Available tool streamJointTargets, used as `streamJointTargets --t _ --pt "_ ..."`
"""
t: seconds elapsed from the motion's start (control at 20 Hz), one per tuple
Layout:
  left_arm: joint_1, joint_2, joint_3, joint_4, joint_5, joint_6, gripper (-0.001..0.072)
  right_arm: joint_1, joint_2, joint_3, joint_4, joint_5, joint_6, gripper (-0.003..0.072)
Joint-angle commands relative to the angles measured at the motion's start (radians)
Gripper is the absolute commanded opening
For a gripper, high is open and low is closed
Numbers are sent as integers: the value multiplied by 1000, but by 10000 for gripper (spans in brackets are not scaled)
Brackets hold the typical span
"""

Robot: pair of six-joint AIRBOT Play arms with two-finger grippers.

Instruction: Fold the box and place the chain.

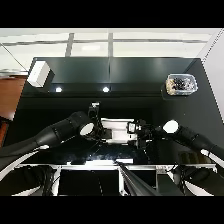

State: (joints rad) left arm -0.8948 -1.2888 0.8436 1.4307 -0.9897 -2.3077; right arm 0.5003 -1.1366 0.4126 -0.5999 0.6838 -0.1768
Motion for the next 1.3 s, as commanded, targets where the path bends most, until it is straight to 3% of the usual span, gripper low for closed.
streamJointTargets --t 0.0,0.2,0.3,1.25 --pt "-23 -44 57 77 -91 -64 349 1 0 0 0 0 0 419" --pt "-25 -50 79 78 -35 -88 341 1 0 0 0 0 0 420" --pt "-25 -58 86 79 -35 -87 277 1 0 0 0 0 0 419" --pt "-29 -126 107 76 -35 -87 275 1 0 0 0 0 0 420"
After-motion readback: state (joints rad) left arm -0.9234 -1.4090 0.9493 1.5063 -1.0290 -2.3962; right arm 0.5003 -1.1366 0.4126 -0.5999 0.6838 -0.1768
